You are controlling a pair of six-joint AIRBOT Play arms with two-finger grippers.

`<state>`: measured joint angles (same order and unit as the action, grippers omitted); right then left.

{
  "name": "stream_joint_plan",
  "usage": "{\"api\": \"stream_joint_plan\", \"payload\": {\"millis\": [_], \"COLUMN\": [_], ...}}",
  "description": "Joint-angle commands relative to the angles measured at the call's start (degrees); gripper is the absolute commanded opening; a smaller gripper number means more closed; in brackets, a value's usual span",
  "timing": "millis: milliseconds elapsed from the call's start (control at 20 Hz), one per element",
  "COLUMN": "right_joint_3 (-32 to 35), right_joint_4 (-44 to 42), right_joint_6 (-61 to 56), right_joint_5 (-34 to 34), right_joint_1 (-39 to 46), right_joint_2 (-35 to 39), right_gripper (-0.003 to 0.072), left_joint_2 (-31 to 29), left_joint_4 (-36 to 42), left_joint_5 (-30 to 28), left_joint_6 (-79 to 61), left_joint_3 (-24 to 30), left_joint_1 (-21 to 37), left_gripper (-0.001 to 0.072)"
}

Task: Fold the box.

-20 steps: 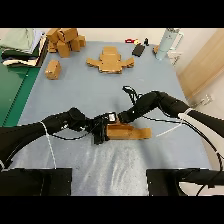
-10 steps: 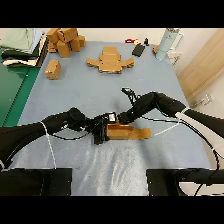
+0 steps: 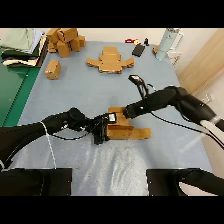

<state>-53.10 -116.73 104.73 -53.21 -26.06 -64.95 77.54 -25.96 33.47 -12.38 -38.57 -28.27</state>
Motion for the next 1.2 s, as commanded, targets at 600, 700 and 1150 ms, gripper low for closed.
{"api": "stream_joint_plan", "payload": {"millis": [600, 700, 1150], "right_joint_3": [22.3, 22.3, 22.3], "right_joint_4": [23.7, 22.7, 19.1], "right_joint_6": [30.2, 32.9, 39.7], "right_joint_5": [4.0, 8.3, 9.0], "right_joint_1": [-4.7, -4.8, -5.0], "right_joint_2": [20.1, 17.8, 13.4], "right_gripper": [0.0562, 0.0608, 0.0608], "left_joint_2": [0.0, 0.0, 0.0], "left_joint_4": [0.0, 0.0, 0.0], "left_joint_5": [0.0, 0.0, 0.0], "left_joint_6": [0.0, 0.0, 0.0], "left_joint_3": [-0.1, -0.1, -0.1], "left_joint_1": [0.0, 0.0, 0.0], "left_gripper": [0.0464, 0.0464, 0.0463]}}
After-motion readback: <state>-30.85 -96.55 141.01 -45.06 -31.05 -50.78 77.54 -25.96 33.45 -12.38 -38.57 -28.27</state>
